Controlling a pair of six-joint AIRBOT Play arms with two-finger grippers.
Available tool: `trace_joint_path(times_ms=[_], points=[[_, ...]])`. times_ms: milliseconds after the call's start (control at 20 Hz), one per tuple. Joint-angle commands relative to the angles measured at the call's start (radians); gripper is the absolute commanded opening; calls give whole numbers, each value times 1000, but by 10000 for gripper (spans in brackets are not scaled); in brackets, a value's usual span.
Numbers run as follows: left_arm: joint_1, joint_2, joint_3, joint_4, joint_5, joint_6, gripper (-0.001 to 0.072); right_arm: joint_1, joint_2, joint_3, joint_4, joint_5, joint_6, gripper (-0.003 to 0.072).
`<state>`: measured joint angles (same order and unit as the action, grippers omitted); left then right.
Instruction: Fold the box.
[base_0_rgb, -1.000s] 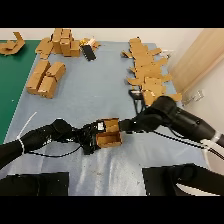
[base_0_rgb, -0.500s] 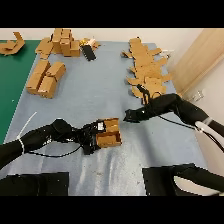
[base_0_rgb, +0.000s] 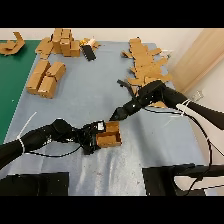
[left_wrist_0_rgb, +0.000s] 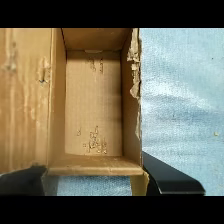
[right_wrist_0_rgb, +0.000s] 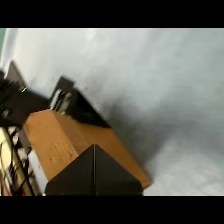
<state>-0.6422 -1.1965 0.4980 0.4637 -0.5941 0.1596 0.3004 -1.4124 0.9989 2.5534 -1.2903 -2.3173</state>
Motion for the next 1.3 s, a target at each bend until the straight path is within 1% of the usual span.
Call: trace_joint_path(times_ms=[0, 200, 300, 450, 600, 650, 700, 750, 800, 900, 1050, 1150, 1250], points=[[0, 0, 0, 0, 0, 0, 460, 119, 16, 11, -56, -56, -59, 5], [0, 0, 0, 0, 0, 0, 460, 239, 113, 7, -261, 57, -44, 5], [0, 0, 0, 0, 0, 0, 461, 282, 180, -31, -330, 127, -44, 5], [0, 0, 0, 0, 0, 0, 461, 353, 302, -152, -417, 298, -48, 5], [0, 0, 0, 0, 0, 0, 461, 459, 438, -291, -563, 500, -50, 6], [0, 0, 0, 0, 0, 0, 460, 486, 470, -328, -607, 552, -50, 61], [0, 0, 0, 0, 0, 0, 461, 503, 489, -355, -645, 590, -50, 157], [0, 0, 0, 0, 0, 0, 461, 512, 500, -369, -663, 605, -50, 250], [0, 0, 0, 0, 0, 0, 461, 512, 504, -369, -660, 602, -50, 311], [0, 0, 0, 0, 0, 0, 461, 512, 506, -369, -657, 600, -65, 376], [0, 0, 0, 0, 0, 0, 460, 512, 506, -369, -631, 589, -156, 377], [0, 0, 0, 0, 0, 0, 461, 512, 506, -369, -631, 589, -193, 447], [0, 0, 0, 0, 0, 0, 460, 529, 506, -369, -642, 589, -207, 447]])
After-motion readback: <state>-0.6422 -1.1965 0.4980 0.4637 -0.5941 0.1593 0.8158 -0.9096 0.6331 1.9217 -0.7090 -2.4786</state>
